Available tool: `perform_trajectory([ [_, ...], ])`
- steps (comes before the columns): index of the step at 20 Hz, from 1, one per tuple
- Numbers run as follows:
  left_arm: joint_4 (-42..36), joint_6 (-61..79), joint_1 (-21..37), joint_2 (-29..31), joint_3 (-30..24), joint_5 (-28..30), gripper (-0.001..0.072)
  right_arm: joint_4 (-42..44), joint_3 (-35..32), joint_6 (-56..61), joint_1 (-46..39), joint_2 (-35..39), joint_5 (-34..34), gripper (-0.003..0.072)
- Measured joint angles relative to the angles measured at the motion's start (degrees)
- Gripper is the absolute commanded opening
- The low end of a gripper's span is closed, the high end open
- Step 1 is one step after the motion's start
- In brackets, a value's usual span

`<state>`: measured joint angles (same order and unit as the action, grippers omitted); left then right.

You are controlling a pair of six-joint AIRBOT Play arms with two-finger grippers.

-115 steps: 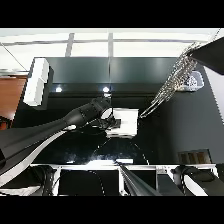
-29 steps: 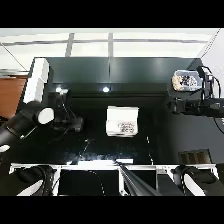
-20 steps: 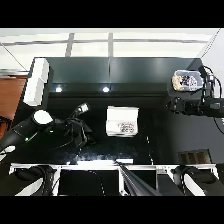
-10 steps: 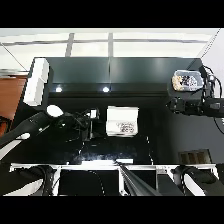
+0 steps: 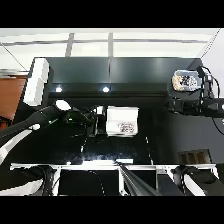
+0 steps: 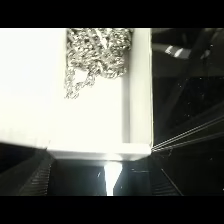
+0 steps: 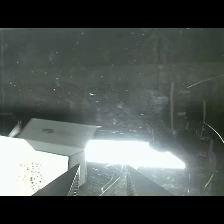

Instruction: Fold the box and place the chain.

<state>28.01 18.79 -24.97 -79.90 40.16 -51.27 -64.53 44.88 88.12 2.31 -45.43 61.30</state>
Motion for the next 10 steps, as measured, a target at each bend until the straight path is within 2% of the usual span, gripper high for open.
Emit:
perform_trajectory([
  [4, -0.33, 0.11, -0.85, -0.35, 0.28, -0.02, 0.0689, -0.02, 0.00, -0.02, 0.59, 0.00, -0.87, 0.0352],
  [5, -0.39, 0.11, -0.96, -0.35, 0.33, 0.00, 0.0661, -0.02, 0.00, -0.02, 0.76, 0.00, -1.05, 0.0352],
  [6, -0.42, 0.11, -1.07, -0.37, 0.35, 0.11, 0.0569, 0.02, 0.00, -0.02, 0.85, 0.00, -1.20, 0.0353],
  [9, -0.42, 0.11, -1.20, -0.42, 0.35, 0.20, 0.0493, 0.04, 0.00, -0.13, 1.95, -0.31, -2.47, 0.0355],
  [10, -0.44, 0.11, -1.25, -0.42, 0.35, 0.20, 0.0493, 0.33, 0.00, -0.20, 2.64, -0.74, -3.37, 0.0450],
])
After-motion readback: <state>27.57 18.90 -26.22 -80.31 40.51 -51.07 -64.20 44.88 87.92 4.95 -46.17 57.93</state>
